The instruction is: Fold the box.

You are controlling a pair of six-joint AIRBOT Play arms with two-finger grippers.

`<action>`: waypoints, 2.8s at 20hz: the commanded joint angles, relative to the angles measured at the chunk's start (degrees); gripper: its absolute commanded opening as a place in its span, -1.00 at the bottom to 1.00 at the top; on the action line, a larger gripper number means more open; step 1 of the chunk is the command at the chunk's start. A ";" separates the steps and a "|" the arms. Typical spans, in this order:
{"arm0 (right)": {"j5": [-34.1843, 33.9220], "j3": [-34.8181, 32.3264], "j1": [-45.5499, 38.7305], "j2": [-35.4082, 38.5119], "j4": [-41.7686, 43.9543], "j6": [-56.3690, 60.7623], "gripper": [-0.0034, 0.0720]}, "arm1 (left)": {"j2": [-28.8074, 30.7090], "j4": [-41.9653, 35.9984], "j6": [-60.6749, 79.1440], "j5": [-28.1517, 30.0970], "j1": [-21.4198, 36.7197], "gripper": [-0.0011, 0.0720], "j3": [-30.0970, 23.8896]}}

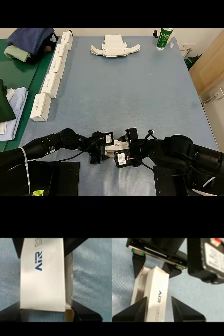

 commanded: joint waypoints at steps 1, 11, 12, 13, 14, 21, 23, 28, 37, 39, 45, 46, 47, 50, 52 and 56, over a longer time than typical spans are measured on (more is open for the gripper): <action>-0.98 0.02 0.02 -0.46 1.68 0.04 0.27 | 0.02 0.04 0.04 0.00 -0.02 0.32 -0.02; -3.21 0.04 0.09 0.31 5.66 0.04 0.27 | 0.02 0.04 0.04 0.00 -0.02 0.32 -0.02; -3.19 0.04 0.09 0.66 5.95 0.04 0.27 | 0.02 0.04 0.04 0.00 -0.02 0.32 -0.02; -3.17 0.04 0.09 1.09 6.03 0.04 0.27 | 0.02 0.04 0.04 0.00 -0.02 0.32 -0.02; -3.21 0.04 0.07 1.46 6.03 0.04 0.27 | 0.02 0.04 0.07 0.00 -0.02 0.32 -0.02; -3.43 0.02 0.02 1.57 5.97 0.07 0.05 | 0.02 0.04 0.04 0.00 -0.02 0.32 -0.02; -3.54 0.02 0.02 1.55 5.97 0.07 -0.12 | 0.02 0.04 0.04 0.00 -0.02 0.32 -0.02; -3.69 0.02 0.02 1.55 5.77 0.07 -0.39 | 0.02 0.04 0.04 0.00 -0.02 0.32 -0.02; -6.38 0.00 0.09 -0.11 9.66 0.09 -0.40 | 0.02 0.04 0.04 0.00 -0.02 0.32 -0.02; -6.54 0.00 0.09 -0.11 9.66 0.09 -0.40 | 0.02 0.04 0.04 0.00 -0.02 0.32 -0.02; -6.32 0.04 0.09 1.60 10.05 0.33 0.13 | 0.02 0.04 0.04 0.00 -0.02 0.32 -0.02; -6.34 0.04 0.07 2.38 10.05 0.33 0.13 | 0.02 0.04 0.04 0.02 -0.02 0.32 -0.02; -6.34 0.04 0.04 3.15 10.03 0.33 0.13 | 0.02 0.04 0.04 0.00 -0.02 0.32 -0.02; -6.32 0.04 0.04 5.22 10.10 1.55 0.13 | 0.02 0.04 0.04 0.00 -0.02 0.32 -0.02; -6.34 0.02 0.02 7.06 11.47 8.39 -0.28 | 0.02 0.04 0.04 0.00 -0.02 0.32 -0.02; 7.06 -6.47 0.04 10.12 19.08 15.61 -0.90 | 0.02 0.04 0.04 0.00 -0.02 0.32 -0.02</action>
